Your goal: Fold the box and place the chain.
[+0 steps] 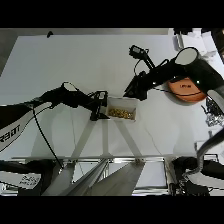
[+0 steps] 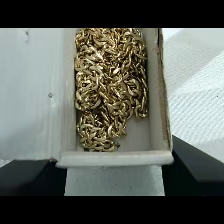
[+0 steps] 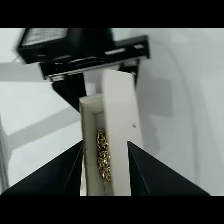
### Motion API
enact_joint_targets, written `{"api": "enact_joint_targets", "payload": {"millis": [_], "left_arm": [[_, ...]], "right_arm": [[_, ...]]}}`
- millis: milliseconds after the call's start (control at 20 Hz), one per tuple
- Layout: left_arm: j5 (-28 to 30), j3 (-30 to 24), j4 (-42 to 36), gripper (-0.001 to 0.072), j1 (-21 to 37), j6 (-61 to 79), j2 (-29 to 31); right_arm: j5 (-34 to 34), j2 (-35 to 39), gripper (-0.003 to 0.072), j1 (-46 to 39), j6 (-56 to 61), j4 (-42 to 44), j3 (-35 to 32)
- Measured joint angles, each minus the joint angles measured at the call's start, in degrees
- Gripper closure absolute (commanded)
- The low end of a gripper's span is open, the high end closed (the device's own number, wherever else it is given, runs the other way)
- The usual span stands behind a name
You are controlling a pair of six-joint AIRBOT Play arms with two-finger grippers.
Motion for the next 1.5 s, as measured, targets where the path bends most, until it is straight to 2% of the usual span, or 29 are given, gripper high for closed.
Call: {"api": "enact_joint_targets", "payload": {"millis": [200,450,600,850,1000,1150,1250,1500], "left_arm": [[0.0,0.0,0.0,0.0492,0.0,0.0,0.0],[0.0,0.0,0.0,0.0492,0.0,0.0,0.0],[0.0,0.0,0.0,0.0492,0.0,0.0,0.0],[0.0,0.0,0.0,0.0492,0.0,0.0,0.0],[0.0,0.0,0.0,0.0492,0.0,0.0,0.0],[0.0,0.0,0.0,0.0492,0.0,0.0,0.0],[0.0,0.0,0.0,0.0492,0.0,0.0,0.0],[0.0,0.0,0.0,0.0492,0.0,0.0,0.0]], "right_arm": [[5.4,-7.4,0.0386,-0.5,2.8,1.8,0.8],[7.7,-10.4,0.0386,0.5,-1.9,1.8,0.7],[5.4,-8.8,0.0386,1.9,-6.0,0.0,-0.5],[-0.3,-1.6,0.0386,4.0,-11.3,-2.1,-2.8],[-5.6,0.8,0.0374,2.2,-8.7,-2.1,-3.2],[-8.6,-0.5,0.0367,-0.5,-2.5,-1.6,-3.3],[-8.2,-2.9,0.0366,-1.7,0.9,-0.7,-3.3],[-1.1,-9.0,0.0366,-1.7,0.9,4.7,-3.4]]}}
